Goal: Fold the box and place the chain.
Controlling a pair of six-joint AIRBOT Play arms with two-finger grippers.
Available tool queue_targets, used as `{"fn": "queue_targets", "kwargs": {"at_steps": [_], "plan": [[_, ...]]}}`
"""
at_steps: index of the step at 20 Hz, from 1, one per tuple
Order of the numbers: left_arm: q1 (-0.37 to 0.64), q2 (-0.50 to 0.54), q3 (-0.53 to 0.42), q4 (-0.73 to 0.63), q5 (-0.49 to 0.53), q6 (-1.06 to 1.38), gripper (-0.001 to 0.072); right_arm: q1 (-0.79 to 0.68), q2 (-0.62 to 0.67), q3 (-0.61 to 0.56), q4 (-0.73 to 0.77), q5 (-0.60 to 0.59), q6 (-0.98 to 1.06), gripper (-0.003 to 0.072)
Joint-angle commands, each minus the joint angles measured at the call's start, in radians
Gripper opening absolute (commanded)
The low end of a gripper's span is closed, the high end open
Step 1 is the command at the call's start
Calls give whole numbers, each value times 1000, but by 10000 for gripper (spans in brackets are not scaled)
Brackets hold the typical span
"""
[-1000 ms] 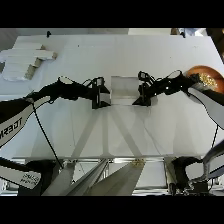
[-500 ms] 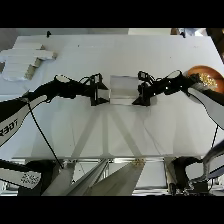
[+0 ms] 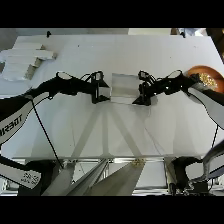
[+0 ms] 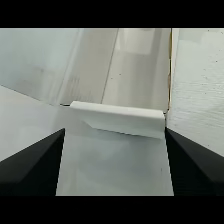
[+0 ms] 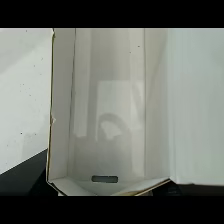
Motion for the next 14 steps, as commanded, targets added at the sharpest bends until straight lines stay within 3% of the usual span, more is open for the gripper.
{"fn": "queue_targets", "kwargs": {"at_steps": [1,6,9,14], "plan": [[-18,-29,41,70,-45,-29,699,1,0,0,4,8,-2,112],[-14,-27,41,86,-87,-27,698,1,0,0,4,8,-2,112],[-10,-23,41,86,-155,-18,624,1,0,0,4,8,-2,112],[-9,-17,41,42,-153,-19,631,1,0,0,4,8,-2,112]]}}
